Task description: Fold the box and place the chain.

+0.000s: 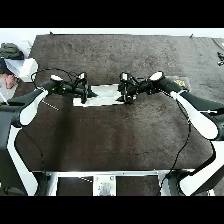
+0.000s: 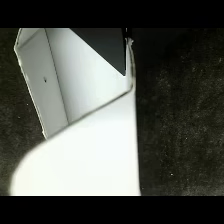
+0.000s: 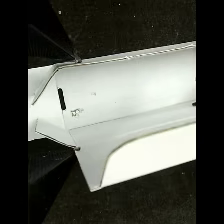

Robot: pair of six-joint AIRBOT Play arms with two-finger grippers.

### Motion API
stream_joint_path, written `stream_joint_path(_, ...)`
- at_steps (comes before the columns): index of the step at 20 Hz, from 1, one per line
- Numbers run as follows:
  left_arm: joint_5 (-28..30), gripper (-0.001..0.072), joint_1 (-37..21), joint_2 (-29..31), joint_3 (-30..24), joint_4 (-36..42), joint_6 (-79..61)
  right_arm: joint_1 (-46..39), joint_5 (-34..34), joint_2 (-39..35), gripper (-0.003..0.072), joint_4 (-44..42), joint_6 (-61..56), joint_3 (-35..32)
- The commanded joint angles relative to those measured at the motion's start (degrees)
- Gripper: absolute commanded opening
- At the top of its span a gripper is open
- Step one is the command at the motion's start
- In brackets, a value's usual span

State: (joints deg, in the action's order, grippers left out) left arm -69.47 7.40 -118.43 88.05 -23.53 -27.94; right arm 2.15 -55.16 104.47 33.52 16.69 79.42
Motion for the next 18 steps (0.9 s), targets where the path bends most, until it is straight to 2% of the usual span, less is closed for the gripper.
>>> stream_joint_path(1,0.0,0.0013,0.0,0.0,0.0,0.0,0.0,-0.1,-2.0,1.0,0.0592,0.1,0.0,0.7)
stream_joint_path(9,0.0,0.0013,0.0,0.0,0.0,0.0,0.0,-0.2,-12.6,9.3,0.0592,0.2,-4.6,11.5)
stream_joint_path(18,0.0,0.0013,0.0,0.0,0.0,0.0,0.0,-0.5,-13.4,12.0,0.0592,0.1,-4.5,12.3)
